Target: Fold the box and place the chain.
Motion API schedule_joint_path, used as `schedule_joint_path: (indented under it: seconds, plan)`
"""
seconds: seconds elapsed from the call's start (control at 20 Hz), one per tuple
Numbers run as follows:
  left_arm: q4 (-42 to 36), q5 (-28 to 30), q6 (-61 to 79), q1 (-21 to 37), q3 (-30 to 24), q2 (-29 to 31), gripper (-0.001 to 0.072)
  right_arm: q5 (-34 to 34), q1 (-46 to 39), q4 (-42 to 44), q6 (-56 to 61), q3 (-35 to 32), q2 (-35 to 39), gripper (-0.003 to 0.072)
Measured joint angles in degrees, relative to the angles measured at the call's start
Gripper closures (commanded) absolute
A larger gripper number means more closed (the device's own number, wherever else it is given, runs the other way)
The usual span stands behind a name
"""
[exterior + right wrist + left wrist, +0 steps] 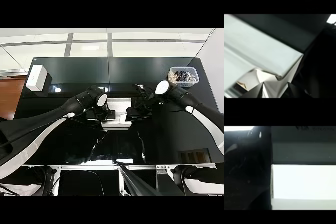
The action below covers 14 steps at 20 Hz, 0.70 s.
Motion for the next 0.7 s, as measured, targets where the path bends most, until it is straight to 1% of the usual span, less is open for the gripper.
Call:
schedule_joint_path:
  seconds: [0.2,0.45,0.5,0.7]
  plan:
    - [-0.15,0.15,0.04,0.00,0.00,-0.02,0.0685,-1.90,4.20,-8.41,8.35,0.70,-0.02,0.0353]
    - [-0.13,0.17,0.13,0.00,0.00,0.00,0.0685,-2.73,9.94,-20.26,19.17,3.72,-0.04,0.0355]
    - [-0.11,0.17,0.13,0.00,0.00,0.00,0.0685,-2.71,11.06,-22.51,21.20,4.59,-0.26,0.0393]
    - [0.00,0.17,0.13,0.00,0.00,-0.02,0.0685,-1.40,14.73,-29.38,28.70,7.63,-2.08,0.0393]
